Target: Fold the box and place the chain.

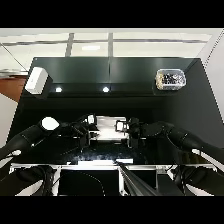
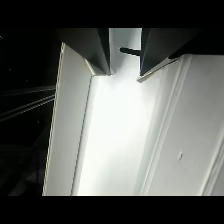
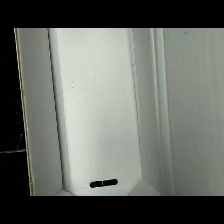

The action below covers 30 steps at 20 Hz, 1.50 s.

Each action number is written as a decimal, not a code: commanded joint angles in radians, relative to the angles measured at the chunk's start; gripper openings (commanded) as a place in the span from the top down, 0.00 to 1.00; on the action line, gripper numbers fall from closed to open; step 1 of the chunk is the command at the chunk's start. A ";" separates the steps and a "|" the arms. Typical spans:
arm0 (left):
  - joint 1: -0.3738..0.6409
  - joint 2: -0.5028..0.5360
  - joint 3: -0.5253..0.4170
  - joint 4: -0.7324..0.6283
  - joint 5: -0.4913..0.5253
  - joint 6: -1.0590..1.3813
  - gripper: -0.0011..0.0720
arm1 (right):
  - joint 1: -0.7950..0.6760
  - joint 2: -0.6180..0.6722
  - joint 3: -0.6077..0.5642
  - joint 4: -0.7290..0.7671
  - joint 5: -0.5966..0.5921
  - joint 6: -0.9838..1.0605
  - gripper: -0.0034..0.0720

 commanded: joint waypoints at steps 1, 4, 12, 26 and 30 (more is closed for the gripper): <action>-0.005 -0.004 0.000 -0.005 0.004 0.002 0.68 | 0.000 0.000 0.000 0.000 0.000 0.001 0.25; -0.005 -0.004 0.000 -0.005 0.004 0.002 0.51 | 0.000 0.000 0.000 0.000 0.000 0.001 0.25; -0.001 -0.003 0.005 0.001 0.006 0.002 0.94 | 0.000 0.000 0.000 0.000 0.000 0.001 0.25; 0.667 0.177 0.023 0.305 -0.128 -0.999 0.94 | 0.000 0.000 0.000 0.000 0.000 0.001 0.25; 0.732 0.066 -0.001 0.307 -0.291 -1.249 0.94 | 0.000 0.000 0.000 0.000 0.000 0.001 0.25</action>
